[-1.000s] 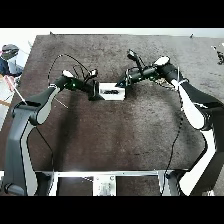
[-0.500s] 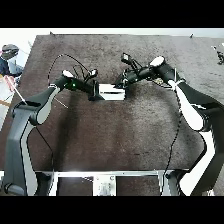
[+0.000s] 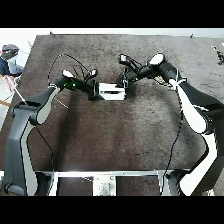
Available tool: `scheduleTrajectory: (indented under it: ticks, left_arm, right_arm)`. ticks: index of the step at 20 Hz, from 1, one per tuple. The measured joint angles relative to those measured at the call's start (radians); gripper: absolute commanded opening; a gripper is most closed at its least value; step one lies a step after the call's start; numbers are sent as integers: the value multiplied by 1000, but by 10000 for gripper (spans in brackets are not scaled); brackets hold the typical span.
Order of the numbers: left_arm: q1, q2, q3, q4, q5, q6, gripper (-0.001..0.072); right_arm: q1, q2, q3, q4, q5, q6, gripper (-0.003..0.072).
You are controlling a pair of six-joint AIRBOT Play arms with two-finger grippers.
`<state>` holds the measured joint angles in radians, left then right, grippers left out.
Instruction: Fold the box and place the chain.
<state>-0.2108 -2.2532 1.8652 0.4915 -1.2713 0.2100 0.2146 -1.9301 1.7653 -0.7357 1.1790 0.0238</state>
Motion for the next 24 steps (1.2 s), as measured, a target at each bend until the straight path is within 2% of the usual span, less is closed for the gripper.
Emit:
scheduleTrajectory:
  ticks: [6,16,18,22,23,24]
  left_arm:
    - [0,0,0,0,0,0,538]
    - [0,0,0,1,0,3,538]
    - [0,0,0,1,0,2,538]
    - [0,0,0,0,-1,0,538]
    - [0,0,0,0,-1,0,538]
    - [0,0,0,1,-1,0,538]
  right_arm:
    - [38,1,0,-111,3,31,202]
    - [49,-16,-2,-160,56,81,205]
    - [48,-18,-2,-158,63,84,304]
    - [33,-4,-2,-121,70,85,303]
    - [26,5,-2,-89,69,85,243]
    - [20,13,-2,-56,68,85,93]
